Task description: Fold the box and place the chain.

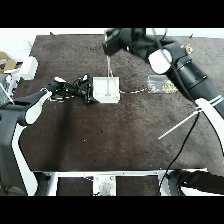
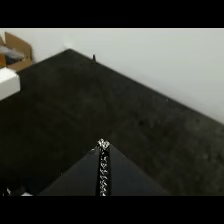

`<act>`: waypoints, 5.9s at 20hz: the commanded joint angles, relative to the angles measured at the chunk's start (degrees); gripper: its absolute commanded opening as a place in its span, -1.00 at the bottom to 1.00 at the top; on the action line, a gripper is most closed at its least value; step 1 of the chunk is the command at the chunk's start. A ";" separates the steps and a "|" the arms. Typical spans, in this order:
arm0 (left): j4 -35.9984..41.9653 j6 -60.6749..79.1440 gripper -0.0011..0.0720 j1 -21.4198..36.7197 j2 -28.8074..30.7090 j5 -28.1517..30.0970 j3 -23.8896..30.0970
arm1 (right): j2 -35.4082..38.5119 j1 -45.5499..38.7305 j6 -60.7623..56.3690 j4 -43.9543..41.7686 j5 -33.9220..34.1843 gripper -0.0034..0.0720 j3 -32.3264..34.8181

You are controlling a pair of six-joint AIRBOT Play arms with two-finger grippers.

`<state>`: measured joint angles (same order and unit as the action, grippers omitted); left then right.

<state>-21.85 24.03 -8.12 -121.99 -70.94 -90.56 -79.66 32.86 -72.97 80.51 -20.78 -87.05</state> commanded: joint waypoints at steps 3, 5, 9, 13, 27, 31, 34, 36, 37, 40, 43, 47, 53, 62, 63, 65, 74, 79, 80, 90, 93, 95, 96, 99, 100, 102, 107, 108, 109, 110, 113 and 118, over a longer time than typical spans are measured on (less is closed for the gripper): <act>0.00 0.02 -0.02 0.00 0.02 0.00 0.02 | -1.81 0.24 -7.54 -0.02 4.22 -0.90 14.08; -0.02 0.02 -0.03 0.00 0.02 0.00 0.02 | -3.82 0.22 -7.72 -0.02 5.66 -0.89 17.00; 0.00 0.02 -0.02 0.00 0.02 0.00 0.02 | -3.96 -0.26 -7.69 0.68 4.66 -0.18 17.64; -0.02 0.02 -0.02 0.00 0.02 0.00 0.02 | -1.51 -6.45 -13.14 0.66 -7.52 -0.18 17.66; -0.02 0.02 -0.02 0.00 0.02 0.02 0.02 | -14.10 -24.65 -24.72 -10.71 -0.46 0.19 24.24; 0.00 0.02 -0.02 0.00 0.02 0.02 0.02 | -16.46 -24.65 -26.38 -11.61 2.16 0.19 24.24; -0.02 0.02 -0.02 0.00 0.02 0.00 0.02 | -16.61 -24.96 -27.39 -11.58 3.96 0.05 24.22; 0.00 0.02 -0.03 0.00 0.02 0.00 0.02 | -17.22 -24.96 -28.74 -11.58 6.62 -0.07 24.22; 0.00 0.02 -0.02 0.00 0.02 0.00 0.02 | -17.49 -24.94 -29.77 -11.61 7.19 -0.07 24.20; 0.00 0.02 -0.02 0.00 0.02 0.02 0.02 | -17.77 -24.87 -31.04 -11.58 7.69 -0.77 24.20; -0.02 0.02 -0.03 0.00 0.02 0.00 0.02 | -15.32 -23.67 -30.91 -11.28 8.44 -0.90 24.22; 0.00 0.02 -0.02 0.00 0.02 0.00 0.02 | -6.08 -19.02 -26.88 -11.08 8.41 -0.90 24.20; 0.00 0.02 -0.02 0.00 0.02 0.00 0.02 | 7.58 -9.01 -26.60 -6.64 15.39 -0.90 24.20; 0.00 0.02 -0.02 0.00 0.02 0.00 0.02 | 8.81 3.15 -26.69 -3.78 25.75 -0.90 21.07; 0.00 0.02 -0.02 0.00 0.04 0.00 0.02 | 7.67 3.58 -26.77 -3.80 25.09 -0.90 21.09; 0.00 0.02 -0.02 0.00 0.02 0.00 0.02 | 5.05 3.98 -26.93 -3.80 21.88 -0.90 21.11; 0.00 0.02 -0.02 0.00 0.02 0.00 0.02 | -5.62 3.93 -29.70 -2.78 18.08 -0.35 25.55; 0.00 0.02 -0.03 0.00 0.02 0.00 0.02 | -3.04 -3.21 -29.70 0.26 2.12 -0.07 27.91; -0.02 0.02 -0.03 0.00 0.02 0.00 0.02 | -1.31 -5.53 -29.73 0.28 1.22 -0.07 29.20; -0.02 0.02 -0.02 0.00 0.02 0.00 0.02 | -3.34 -25.68 -37.90 -0.68 8.44 -0.02 38.12; 0.00 0.02 -0.02 0.00 0.02 0.02 0.02 | -7.41 -25.66 -37.88 -6.60 15.67 -0.02 37.97; 0.00 0.02 -0.02 0.00 0.02 0.00 0.02 | -9.84 -25.53 -37.88 -9.05 18.05 -0.02 36.54; 0.00 0.02 -0.03 0.00 0.02 0.00 0.02 | -11.02 -25.20 -37.88 -9.31 18.36 -0.02 35.30; 0.00 0.02 -0.03 0.00 0.02 0.00 0.02 | -14.47 -23.74 -37.92 -9.73 18.18 -0.02 31.26; -0.02 0.02 -0.02 0.00 0.02 0.00 0.02 | -15.50 -23.52 -37.90 -11.23 18.29 -0.11 30.42; 0.00 0.02 -0.02 0.00 0.02 0.00 0.02 | -16.09 -23.52 -37.88 -12.81 18.23 -0.48 30.03; 0.00 0.02 -0.02 0.00 0.04 0.00 0.02 | -9.70 -21.57 -37.35 -12.48 18.95 -0.89 30.03; 0.00 0.02 -0.02 0.00 0.02 0.00 0.02 | -7.06 -20.46 -36.68 -10.93 19.50 -0.89 30.03; 0.00 0.02 -0.02 0.00 0.02 0.00 0.02 | -4.35 -19.21 -36.26 -9.90 19.93 -0.90 30.03; -0.02 0.02 -0.02 0.00 0.02 0.00 0.02 | -1.25 -17.92 -36.13 -8.20 20.22 -0.89 30.03; 0.00 0.02 -0.02 0.00 0.02 0.00 0.02 | 7.28 -13.38 -36.13 -4.11 23.10 -0.89 30.01; 0.00 0.02 -0.03 0.00 0.02 0.00 0.02 | 13.62 -5.99 -36.11 0.68 29.99 -0.90 27.63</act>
<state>-21.85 24.03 -8.12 -121.99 -70.94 -90.56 -69.45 23.03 -109.19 77.80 5.72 -57.95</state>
